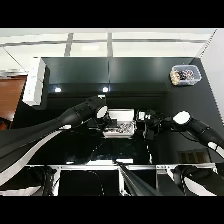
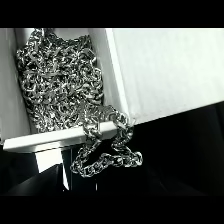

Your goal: Fold the box and place the chain.

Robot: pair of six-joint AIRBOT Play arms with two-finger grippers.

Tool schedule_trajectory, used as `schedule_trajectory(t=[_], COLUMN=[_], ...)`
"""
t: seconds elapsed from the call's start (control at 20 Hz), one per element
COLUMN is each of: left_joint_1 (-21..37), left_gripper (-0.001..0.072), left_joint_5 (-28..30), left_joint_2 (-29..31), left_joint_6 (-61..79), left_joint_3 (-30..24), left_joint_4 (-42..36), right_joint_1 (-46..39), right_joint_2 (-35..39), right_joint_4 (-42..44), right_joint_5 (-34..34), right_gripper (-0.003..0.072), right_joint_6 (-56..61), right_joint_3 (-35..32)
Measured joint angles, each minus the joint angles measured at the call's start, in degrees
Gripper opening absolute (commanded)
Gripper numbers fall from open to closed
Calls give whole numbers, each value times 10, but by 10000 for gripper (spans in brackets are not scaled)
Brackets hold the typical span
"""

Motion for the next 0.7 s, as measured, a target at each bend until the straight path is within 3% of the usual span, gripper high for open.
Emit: schedule_trajectory(t=[0.4,0.55,0.6,0.7], left_joint_1=[0,0,0,0], left_gripper=[31,31,31,31], left_joint_5=[0,0,0,0], left_joint_2=[0,0,0,0], left_joint_6=[0,0,0,0], left_joint_3=[0,0,0,0], left_joint_4=[0,0,0,0], right_joint_1=[1,1,1,1], right_joint_2=[-29,-37,-37,-39], right_joint_4=[11,16,16,17], right_joint_5=[-13,-19,-23,-26], right_gripper=[597,128,37,17], right_joint_6=[1,2,2,2], right_joint_3=[1,1,2,2])
